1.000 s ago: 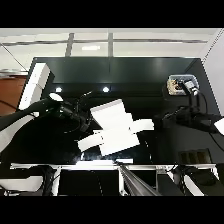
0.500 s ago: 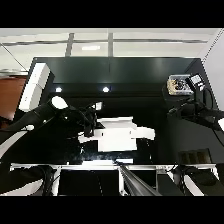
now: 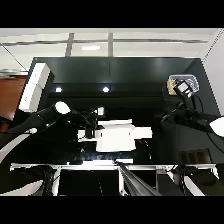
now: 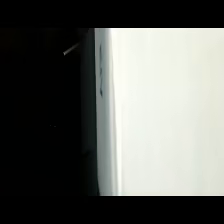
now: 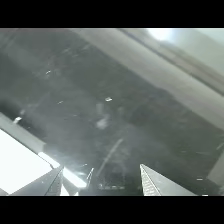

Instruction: Fold the box and place the chain.

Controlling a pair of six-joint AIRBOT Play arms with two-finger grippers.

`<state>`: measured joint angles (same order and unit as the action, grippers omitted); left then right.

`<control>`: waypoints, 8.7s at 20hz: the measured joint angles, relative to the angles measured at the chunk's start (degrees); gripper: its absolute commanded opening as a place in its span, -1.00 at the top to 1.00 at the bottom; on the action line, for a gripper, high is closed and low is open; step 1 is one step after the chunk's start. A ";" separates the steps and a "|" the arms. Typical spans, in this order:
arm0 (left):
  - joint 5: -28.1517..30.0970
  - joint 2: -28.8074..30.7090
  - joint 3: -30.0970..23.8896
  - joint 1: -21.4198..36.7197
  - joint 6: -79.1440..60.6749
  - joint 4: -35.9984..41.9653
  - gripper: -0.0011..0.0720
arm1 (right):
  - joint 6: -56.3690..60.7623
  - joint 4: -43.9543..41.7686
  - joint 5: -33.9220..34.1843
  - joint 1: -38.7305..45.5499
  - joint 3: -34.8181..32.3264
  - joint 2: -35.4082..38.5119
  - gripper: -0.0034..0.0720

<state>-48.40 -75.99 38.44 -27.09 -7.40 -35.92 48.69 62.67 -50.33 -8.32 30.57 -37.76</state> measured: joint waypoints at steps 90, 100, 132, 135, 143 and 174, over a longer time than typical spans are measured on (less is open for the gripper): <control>2.71 -1.68 -0.85 -0.83 0.04 0.39 0.89 | -39.43 -20.13 9.62 -22.62 -2.80 -17.86 -0.99; 2.71 -1.68 -0.85 -0.83 0.04 0.37 0.89 | -44.94 -21.79 6.43 -22.49 -2.78 -22.51 -1.00; 2.93 -1.68 -0.85 -0.83 0.26 0.44 0.89 | -49.77 -22.40 10.56 -22.49 -3.98 -28.55 -0.98; 2.93 -1.68 -0.85 -0.83 0.26 0.44 0.89 | -49.64 -22.40 10.78 -22.49 -4.07 -28.55 -0.97; 2.95 -1.68 -0.85 -0.83 0.28 0.42 0.88 | -49.62 -22.21 11.02 -22.49 -4.11 -28.55 -0.52; -9.38 17.73 -0.87 8.15 23.12 -12.48 0.89 | -49.37 -22.23 12.02 -22.49 -4.11 -28.55 -0.51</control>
<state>-57.78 -58.26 37.56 -18.94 15.73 -48.40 -0.69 40.45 -38.30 -30.81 26.46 -66.30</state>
